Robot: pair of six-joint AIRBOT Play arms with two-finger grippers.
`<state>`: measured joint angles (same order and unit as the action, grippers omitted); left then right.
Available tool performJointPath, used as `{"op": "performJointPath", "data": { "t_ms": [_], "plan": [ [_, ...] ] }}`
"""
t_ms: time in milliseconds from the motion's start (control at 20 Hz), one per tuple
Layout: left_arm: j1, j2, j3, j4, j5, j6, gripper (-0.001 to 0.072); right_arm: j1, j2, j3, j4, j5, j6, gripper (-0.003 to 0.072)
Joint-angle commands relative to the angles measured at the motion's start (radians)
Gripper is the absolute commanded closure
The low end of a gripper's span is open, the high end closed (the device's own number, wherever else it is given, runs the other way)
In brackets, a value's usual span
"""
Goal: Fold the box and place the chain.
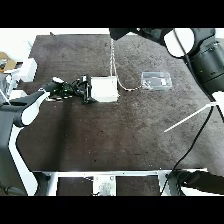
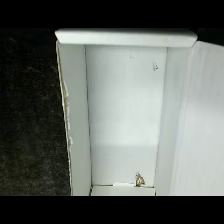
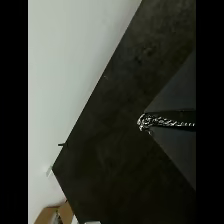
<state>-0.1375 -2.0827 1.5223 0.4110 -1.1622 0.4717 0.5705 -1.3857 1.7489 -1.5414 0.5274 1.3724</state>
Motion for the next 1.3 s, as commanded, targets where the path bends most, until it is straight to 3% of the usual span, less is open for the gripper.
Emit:
{"op": "performJointPath", "data": {
  "t_ms": [0,450,750,1050,1250],
  "plan": [
    [0.0,0.001,0.0,0.0,0.0,0.0,0.0365,0.001,-0.006,0.024,0.008,-0.062,0.011,0.0689],
    [0.0,0.001,0.0,0.0,0.0,0.0,0.0365,0.042,-0.006,0.209,-0.007,-0.028,-0.084,0.0689],
    [0.0,0.001,0.0,0.0,0.0,0.0,0.0365,0.05,-0.008,0.198,-0.014,-0.017,-0.098,0.0689],
    [0.0,0.001,0.0,0.0,0.0,0.0,0.0365,0.043,-0.008,-0.06,-0.024,0.034,-0.028,0.0689],
    [0.0,0.001,0.0,0.0,0.0,0.0,0.0365,0.043,-0.009,-0.301,-0.021,0.023,0.094,0.0688]
  ]
}}
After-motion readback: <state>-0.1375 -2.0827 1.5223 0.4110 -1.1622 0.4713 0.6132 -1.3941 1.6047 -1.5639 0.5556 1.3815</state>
